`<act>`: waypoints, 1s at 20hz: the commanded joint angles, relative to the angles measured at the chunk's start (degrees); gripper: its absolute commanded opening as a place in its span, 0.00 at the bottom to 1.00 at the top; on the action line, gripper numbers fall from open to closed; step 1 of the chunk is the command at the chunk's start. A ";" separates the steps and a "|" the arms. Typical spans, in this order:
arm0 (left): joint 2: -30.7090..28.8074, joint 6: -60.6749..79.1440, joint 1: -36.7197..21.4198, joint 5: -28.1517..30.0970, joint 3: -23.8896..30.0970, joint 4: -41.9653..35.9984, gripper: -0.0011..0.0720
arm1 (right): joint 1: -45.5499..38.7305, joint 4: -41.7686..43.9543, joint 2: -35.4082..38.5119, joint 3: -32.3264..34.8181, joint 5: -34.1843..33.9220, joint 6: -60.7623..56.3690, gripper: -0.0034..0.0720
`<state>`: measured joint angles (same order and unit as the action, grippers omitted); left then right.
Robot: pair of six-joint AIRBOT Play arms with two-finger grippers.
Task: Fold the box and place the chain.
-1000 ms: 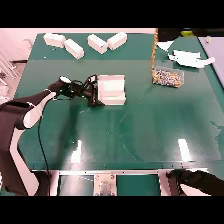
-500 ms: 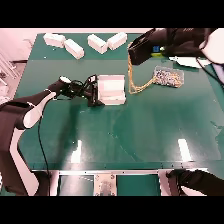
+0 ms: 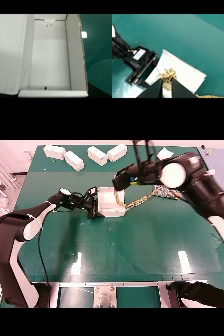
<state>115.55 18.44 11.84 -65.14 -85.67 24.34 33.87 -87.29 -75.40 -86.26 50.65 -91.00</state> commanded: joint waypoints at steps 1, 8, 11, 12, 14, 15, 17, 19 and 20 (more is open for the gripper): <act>-0.02 -0.02 -0.04 -0.02 0.02 0.00 0.87 | 0.04 4.66 -4.74 3.28 -3.56 0.07 0.05; -0.02 0.00 -0.04 -0.37 0.02 0.00 0.87 | -1.95 1.03 -9.86 8.35 -7.23 -2.60 0.90; -0.02 0.00 -0.04 -0.37 0.02 0.02 0.87 | -6.86 -7.30 -8.68 9.38 -3.98 -11.54 0.90; -0.02 -0.02 -0.04 -0.35 0.00 0.02 0.87 | -9.14 -11.32 -7.98 11.04 -2.54 -15.04 0.90; -0.02 -0.02 -0.04 -0.26 0.02 0.00 0.87 | -14.53 -15.45 -6.43 15.87 -4.15 -23.04 0.90; -0.02 -0.02 -0.04 -0.26 0.00 0.02 0.87 | -17.62 -15.87 -6.27 18.27 -7.37 -28.50 0.90; -0.02 -0.02 -0.04 -0.31 0.02 0.00 0.87 | -22.53 -15.82 -6.29 23.43 -16.59 -37.70 0.90; -0.02 0.00 -0.04 -0.26 0.02 0.02 0.87 | -25.83 -15.85 -6.45 27.47 -24.55 -42.86 0.90; -0.02 0.00 -0.04 -0.28 0.02 0.02 0.87 | -27.10 -15.87 -7.02 28.41 -26.10 -43.69 0.90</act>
<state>115.55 18.41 11.84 -65.45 -85.67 24.36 11.73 -101.54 -82.11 -62.63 34.04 -125.01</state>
